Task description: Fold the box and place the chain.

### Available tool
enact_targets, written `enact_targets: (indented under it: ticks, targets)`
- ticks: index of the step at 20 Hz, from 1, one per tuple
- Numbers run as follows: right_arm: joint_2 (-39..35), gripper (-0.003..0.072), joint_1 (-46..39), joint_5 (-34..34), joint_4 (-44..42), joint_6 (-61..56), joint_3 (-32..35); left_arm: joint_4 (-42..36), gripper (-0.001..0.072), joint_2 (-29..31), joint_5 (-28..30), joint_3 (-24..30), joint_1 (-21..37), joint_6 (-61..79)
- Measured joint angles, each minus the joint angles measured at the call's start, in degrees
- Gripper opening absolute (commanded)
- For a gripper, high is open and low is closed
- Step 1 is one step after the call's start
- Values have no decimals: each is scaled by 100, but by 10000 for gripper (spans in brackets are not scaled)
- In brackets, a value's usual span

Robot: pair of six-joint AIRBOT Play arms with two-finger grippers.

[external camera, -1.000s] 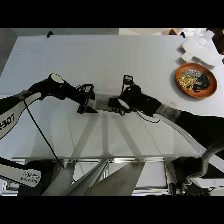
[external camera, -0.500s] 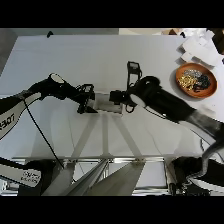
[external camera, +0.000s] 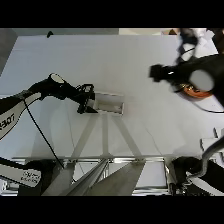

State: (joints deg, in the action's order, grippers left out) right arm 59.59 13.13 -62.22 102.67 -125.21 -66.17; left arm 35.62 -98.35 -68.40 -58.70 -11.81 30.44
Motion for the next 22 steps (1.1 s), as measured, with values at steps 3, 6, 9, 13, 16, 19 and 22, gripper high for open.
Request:
enact_targets:
  ticks: [3,6,9,13,16,19,22]
  targets:
    - [-37,425,-1029,28,94,935,0,0,208,0,0,0,0,0]
    - [138,603,-1978,260,131,1648,2,0,208,0,0,0,0,0]
    - [435,604,-2702,699,11,1965,0,0,208,0,0,0,0,0]
    - [1113,613,-3235,1167,-136,2122,0,0,208,0,0,0,0,0]
    - [1779,613,-3373,1569,-258,2166,0,0,208,0,0,0,0,0]
    - [2444,613,-3427,1891,-345,2190,-127,0,208,0,0,0,0,-2]
    - [3060,612,-3445,1893,-369,2212,-444,0,208,0,0,0,0,-2]
